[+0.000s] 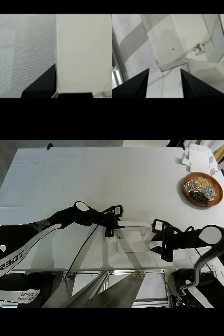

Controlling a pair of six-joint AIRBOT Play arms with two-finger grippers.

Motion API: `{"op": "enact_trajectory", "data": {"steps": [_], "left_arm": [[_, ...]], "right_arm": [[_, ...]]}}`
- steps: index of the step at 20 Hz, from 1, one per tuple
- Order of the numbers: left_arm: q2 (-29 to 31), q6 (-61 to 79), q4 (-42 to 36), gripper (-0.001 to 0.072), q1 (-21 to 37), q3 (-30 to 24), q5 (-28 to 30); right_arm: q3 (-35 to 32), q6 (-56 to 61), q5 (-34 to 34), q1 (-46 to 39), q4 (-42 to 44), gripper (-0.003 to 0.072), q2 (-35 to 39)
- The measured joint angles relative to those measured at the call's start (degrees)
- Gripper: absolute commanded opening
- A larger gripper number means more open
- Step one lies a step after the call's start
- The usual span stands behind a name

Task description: Fold the box and place the chain.

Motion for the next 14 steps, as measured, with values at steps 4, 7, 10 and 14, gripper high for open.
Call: {"op": "enact_trajectory", "data": {"steps": [4,7,10,14], "left_arm": [[0.0,-0.02,0.0,0.0011,0.0,0.0,0.0],[0.0,-0.02,0.0,0.0011,0.0,0.0,-0.02],[0.0,0.0,0.0,0.0011,0.0,0.0,-0.02],[0.0,0.0,0.0,0.0011,0.0,0.0,-0.02]], "right_arm": [[-0.07,-3.74,-2.8,3.41,-2.27,0.0478,-1.29],[-0.07,-4.83,-3.89,4.46,-3.19,0.0477,-1.6],[-0.07,-5.29,-4.33,4.83,-3.56,0.0477,-1.73],[-0.07,-5.62,-4.17,5.01,-3.85,0.0477,-1.73]]}}
